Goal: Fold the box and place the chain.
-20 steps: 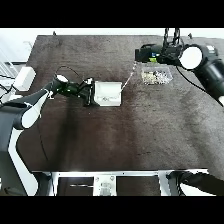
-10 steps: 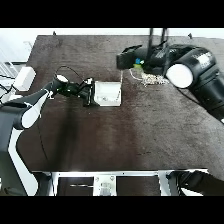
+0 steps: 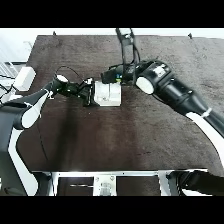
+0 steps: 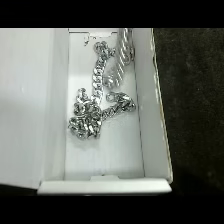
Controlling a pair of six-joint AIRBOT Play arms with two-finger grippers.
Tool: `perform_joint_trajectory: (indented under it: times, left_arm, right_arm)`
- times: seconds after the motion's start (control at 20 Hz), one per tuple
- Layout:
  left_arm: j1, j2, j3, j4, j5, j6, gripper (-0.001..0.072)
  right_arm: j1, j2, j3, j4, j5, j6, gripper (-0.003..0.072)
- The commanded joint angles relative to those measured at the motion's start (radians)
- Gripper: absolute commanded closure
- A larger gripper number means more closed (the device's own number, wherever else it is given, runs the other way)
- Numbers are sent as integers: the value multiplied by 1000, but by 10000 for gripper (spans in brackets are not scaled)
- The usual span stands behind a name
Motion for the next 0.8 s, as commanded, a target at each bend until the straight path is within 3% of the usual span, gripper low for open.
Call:
perform_joint_trajectory:
  times: [0.0, 0.4, 0.45, 0.5, 0.55, 0.75]
  left_arm:
    - [0, 0, 0, 0, 0, 0, 121]
    - [0, 0, 0, 0, 0, 0, 121]
    - [0, 0, 0, 0, 0, 0, 121]
    - [0, 0, 0, 1, 0, 0, 121]
    - [0, 0, 0, 0, 0, 0, 121]
    - [0, 0, 0, 1, 0, 0, 121]
  right_arm:
    - [12, -66, -31, 10, -23, 32, 683]
    - [0, -293, -81, 20, -175, 53, 680]
    - [-14, -311, -81, 20, -172, 50, 592]
    - [-32, -312, -81, 21, -158, 50, 250]
    - [-46, -293, -81, 17, -125, 48, 110]
    - [-117, -169, -83, -93, 9, 30, 110]
